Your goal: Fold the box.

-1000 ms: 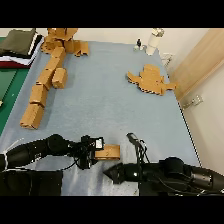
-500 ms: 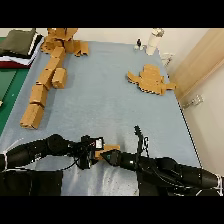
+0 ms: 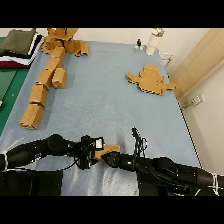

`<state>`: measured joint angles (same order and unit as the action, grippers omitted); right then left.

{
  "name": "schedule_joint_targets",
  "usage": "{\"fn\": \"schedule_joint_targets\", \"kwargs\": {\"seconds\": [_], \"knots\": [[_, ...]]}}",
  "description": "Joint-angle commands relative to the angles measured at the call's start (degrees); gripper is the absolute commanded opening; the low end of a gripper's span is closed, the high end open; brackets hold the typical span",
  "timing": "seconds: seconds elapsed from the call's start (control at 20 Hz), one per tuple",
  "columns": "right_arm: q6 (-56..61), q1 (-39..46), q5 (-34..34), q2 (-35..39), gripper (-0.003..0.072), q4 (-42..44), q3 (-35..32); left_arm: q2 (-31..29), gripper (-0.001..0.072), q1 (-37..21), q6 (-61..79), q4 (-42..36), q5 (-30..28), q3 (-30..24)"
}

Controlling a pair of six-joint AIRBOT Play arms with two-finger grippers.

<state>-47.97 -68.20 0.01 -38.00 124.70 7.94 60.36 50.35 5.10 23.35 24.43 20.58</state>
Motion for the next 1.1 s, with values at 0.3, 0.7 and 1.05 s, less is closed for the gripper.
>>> {"fn": "schedule_joint_targets", "kwargs": {"seconds": [0.3,0.7,1.05], "knots": [[0.02,-0.04,0.42,-1.95,0.0001,0.00,-0.04,0.00,0.0412,-0.02,0.00,0.00,0.00,-0.04],[0.00,0.55,7.06,5.95,0.0000,-11.17,3.34,0.00,0.0412,-0.02,0.02,0.00,0.00,-0.04],[8.68,13.94,58.16,9.81,0.0001,-47.36,16.11,0.00,0.0412,-0.02,0.02,0.00,0.00,-0.02]]}}
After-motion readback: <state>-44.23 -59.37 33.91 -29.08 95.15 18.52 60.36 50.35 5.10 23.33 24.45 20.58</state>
